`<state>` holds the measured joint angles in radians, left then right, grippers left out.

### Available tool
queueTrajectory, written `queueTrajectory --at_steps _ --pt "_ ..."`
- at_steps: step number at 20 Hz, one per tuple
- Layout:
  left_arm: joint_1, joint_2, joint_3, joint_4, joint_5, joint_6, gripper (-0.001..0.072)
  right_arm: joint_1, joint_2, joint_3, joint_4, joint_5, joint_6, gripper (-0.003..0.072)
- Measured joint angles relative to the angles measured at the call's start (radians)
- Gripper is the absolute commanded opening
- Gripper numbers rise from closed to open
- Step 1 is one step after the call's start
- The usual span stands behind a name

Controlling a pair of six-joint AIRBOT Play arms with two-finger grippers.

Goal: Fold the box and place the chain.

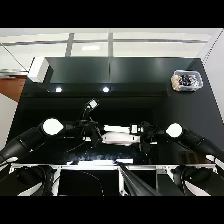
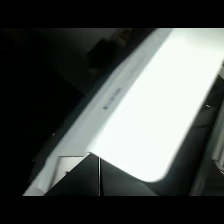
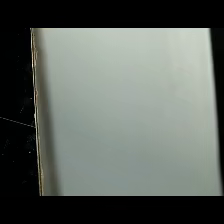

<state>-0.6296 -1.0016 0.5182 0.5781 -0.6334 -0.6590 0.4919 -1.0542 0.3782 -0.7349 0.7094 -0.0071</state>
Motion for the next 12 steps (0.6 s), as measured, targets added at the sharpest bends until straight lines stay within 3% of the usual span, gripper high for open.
queueTrajectory --at_steps 12 --pt "0.008 -0.11 0.021 -0.166 0.184 0.01 0.0027 0.0 0.0 0.0 0.0 -0.001 0.001 0.053"
